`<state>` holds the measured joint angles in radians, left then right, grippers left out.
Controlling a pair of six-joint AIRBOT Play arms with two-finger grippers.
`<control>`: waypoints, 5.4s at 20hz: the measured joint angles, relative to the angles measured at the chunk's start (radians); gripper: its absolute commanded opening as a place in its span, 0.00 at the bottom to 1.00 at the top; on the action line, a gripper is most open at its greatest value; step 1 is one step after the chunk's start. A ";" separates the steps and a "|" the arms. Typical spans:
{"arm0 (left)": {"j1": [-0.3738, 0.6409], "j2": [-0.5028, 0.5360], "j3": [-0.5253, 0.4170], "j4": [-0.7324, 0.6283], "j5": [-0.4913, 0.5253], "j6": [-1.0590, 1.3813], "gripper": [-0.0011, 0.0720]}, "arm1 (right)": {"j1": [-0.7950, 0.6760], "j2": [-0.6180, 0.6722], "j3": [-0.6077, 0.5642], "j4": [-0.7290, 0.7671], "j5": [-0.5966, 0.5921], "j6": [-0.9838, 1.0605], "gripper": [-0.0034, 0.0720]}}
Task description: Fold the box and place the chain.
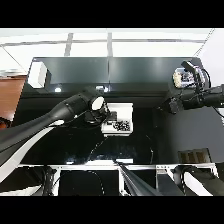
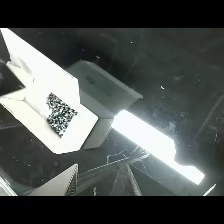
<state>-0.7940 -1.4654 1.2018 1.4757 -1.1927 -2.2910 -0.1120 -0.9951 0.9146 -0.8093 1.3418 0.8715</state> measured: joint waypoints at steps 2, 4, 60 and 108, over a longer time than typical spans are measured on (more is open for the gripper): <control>-0.005 0.066 0.000 0.053 -0.006 0.025 0.70 | -0.002 0.000 0.000 0.000 -0.001 0.000 0.55; 0.009 0.146 -0.027 0.129 -0.048 0.039 0.70 | -0.002 0.000 0.000 0.001 -0.007 0.000 0.55; 0.379 0.166 -0.544 -0.844 0.304 2.369 0.98 | 0.039 0.000 -0.001 0.011 -0.069 0.023 0.54; 0.271 0.107 -0.531 -0.964 0.449 2.503 0.49 | 0.298 -0.259 0.008 0.114 -0.478 0.099 0.94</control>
<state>-0.5228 -1.3582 0.6708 0.5117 -0.7437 0.2119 0.1864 -1.2545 0.9222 -0.6949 0.8639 0.9703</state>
